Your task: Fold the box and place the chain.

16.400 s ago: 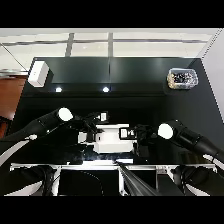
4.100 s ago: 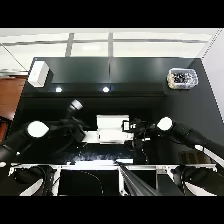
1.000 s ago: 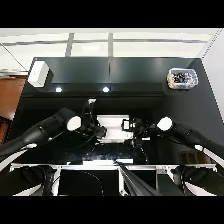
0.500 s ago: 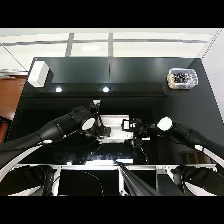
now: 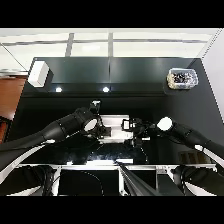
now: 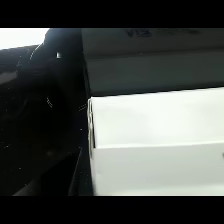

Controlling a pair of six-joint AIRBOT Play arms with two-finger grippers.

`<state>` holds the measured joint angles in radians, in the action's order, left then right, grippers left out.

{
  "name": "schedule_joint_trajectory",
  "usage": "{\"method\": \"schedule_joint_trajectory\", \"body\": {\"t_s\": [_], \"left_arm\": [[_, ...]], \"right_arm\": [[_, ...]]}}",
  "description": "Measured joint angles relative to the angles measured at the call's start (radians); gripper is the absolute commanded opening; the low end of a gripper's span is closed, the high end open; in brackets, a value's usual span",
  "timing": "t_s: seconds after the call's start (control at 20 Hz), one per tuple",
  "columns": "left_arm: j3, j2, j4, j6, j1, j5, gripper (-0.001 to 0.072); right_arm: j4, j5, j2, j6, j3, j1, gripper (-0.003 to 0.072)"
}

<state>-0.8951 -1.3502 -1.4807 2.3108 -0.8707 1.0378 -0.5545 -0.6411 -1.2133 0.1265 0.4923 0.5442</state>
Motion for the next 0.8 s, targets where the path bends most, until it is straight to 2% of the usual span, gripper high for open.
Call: {"method": "schedule_joint_trajectory", "body": {"t_s": [0.1, 0.15, 0.2, 0.25, 0.35, 0.45, 0.75, 0.8], "left_arm": [[0.0, -0.004, 0.001, 0.004, 0.0, -0.003, 0.025], [-0.001, -0.006, 0.002, 0.005, 0.0, -0.004, 0.0217], [-0.003, -0.009, 0.003, 0.007, 0.0, -0.003, 0.0215], [-0.008, -0.013, 0.003, 0.007, 0.0, -0.005, 0.0165], [-0.023, -0.026, 0.002, 0.008, -0.001, 0.002, 0.0142], [-0.04, -0.04, -0.001, 0.008, -0.001, 0.01, 0.0026], [-0.063, -0.061, -0.006, 0.011, -0.001, 0.029, 0.0032], [-0.064, -0.062, -0.006, 0.01, -0.001, 0.03, 0.0062]], "right_arm": [[0.0, 0.0, 0.0, 0.0, 0.0, 0.0, 0.0574], [0.0, 0.0, 0.0, 0.0, 0.0, 0.0, 0.0574], [0.0, 0.0, 0.0, 0.0, 0.0, 0.0, 0.0574], [0.0, 0.0, 0.0, 0.0, 0.0, 0.0, 0.0575], [0.0, 0.0, 0.0, 0.0, 0.0, 0.0, 0.0575], [0.0, 0.0, 0.0, 0.0, 0.0, 0.0, 0.0574], [0.0, 0.0, 0.0, 0.0, 0.0, 0.0, 0.0574], [0.0, 0.0, 0.0, 0.0, 0.0, 0.0, 0.0575]]}}
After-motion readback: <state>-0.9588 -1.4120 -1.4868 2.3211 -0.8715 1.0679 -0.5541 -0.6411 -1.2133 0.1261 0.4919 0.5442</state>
